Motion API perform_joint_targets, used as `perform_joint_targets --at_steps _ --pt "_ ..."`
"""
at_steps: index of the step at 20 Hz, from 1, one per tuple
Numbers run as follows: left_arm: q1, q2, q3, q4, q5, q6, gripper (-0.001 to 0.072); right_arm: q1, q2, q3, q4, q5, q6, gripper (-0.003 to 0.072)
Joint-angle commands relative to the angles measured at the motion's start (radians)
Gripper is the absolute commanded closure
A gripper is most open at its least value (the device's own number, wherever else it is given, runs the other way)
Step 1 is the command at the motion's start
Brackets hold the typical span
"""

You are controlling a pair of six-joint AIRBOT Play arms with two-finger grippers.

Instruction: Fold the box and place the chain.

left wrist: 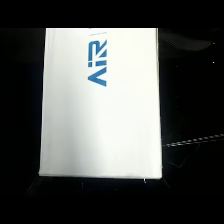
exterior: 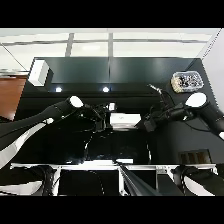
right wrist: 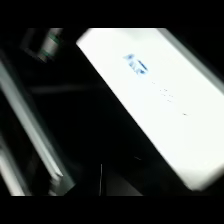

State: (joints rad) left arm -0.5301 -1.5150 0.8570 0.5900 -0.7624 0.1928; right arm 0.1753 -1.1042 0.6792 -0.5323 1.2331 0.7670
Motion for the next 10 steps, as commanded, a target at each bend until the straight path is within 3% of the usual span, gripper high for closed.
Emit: perform_joint_targets --at_steps 1,6,10 --pt "0.0 0.0 0.001 0.0 0.0 0.001 0.0314 -0.009 -0.007 -0.123 0.324 -0.103 0.074 0.0674" --pt "0.0 0.0 0.001 0.0 0.0 0.001 0.0314 0.025 -0.084 -0.128 0.332 -0.27 0.14 0.0674" --pt "0.0 0.0 0.001 0.0 0.0 0.001 0.0313 0.051 -0.119 -0.128 0.198 -0.328 0.222 0.0674"
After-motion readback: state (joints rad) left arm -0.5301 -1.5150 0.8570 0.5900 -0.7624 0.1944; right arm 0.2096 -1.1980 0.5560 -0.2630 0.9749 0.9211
